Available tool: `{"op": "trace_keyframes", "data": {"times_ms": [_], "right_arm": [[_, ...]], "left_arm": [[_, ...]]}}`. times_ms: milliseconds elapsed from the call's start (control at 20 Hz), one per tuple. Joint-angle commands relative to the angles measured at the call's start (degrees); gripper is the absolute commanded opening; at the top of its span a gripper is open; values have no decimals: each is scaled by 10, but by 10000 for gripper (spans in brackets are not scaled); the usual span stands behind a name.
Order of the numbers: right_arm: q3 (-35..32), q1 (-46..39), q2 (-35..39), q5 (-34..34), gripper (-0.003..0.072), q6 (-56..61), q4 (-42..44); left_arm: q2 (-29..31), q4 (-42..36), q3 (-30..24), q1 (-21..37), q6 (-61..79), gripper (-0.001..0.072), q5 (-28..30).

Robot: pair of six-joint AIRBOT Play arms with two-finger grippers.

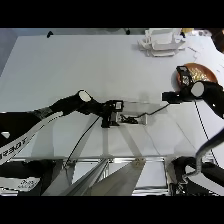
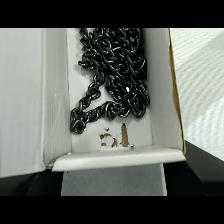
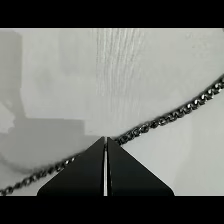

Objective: Fold the box and place the chain.

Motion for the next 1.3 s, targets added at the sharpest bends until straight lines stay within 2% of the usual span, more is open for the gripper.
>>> {"op": "trace_keyframes", "data": {"times_ms": [0, 50, 100, 150, 250, 450, 600, 950, 1250], "right_arm": [[-1, 0, 49, 14, 14, -3, 17], [-2, 0, 51, 19, 33, -3, 15], [-5, 0, 51, 19, 162, -2, 6], [-12, 0, 51, 16, 251, 6, -5], [-30, -1, 46, 2, 212, 53, -35], [-66, -1, 22, -43, 207, 62, -43], [-70, -1, 17, -67, 195, 62, -43], [-70, -1, -33, -80, 194, 62, -40], [-70, -1, -41, -85, 174, 62, -38]], "left_arm": [[0, 0, 0, 0, 0, 133, 0], [0, 0, 0, 0, 0, 133, 0], [0, 0, 0, 0, 0, 133, 0], [0, 0, 0, 0, 0, 133, 0], [0, 0, 0, 0, 0, 133, 0], [0, 0, 0, 0, 0, 133, 0], [0, 0, 0, 0, 0, 133, 0], [0, 0, 0, 0, 0, 133, 0], [0, 0, 0, 0, 0, 133, 0]]}}
